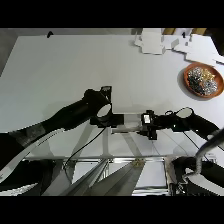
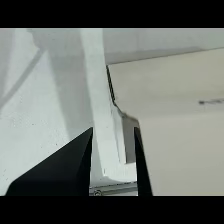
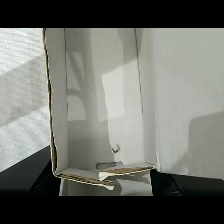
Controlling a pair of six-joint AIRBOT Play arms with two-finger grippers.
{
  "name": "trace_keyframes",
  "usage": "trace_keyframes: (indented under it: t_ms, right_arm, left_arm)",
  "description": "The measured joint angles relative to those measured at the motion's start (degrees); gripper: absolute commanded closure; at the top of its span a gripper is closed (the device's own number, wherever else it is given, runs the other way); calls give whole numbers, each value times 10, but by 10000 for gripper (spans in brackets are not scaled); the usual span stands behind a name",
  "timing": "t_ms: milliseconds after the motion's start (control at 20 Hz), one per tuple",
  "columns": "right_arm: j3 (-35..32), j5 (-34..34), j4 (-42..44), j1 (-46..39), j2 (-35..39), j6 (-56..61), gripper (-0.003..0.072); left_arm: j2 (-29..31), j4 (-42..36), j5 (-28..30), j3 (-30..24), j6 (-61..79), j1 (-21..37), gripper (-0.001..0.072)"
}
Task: Fold the box and place the chain.
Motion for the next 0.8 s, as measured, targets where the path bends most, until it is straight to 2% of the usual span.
trace_keyframes:
  t_ms: [400,650,800]
  right_arm:
    - [0,0,0,0,0,0,290]
    - [0,0,0,0,0,0,290]
    - [0,0,0,0,0,0,290]
  left_arm:
    - [66,-29,-9,0,108,23,414]
    - [128,-46,-30,-4,235,48,413]
    - [170,-58,-37,-25,335,69,412]
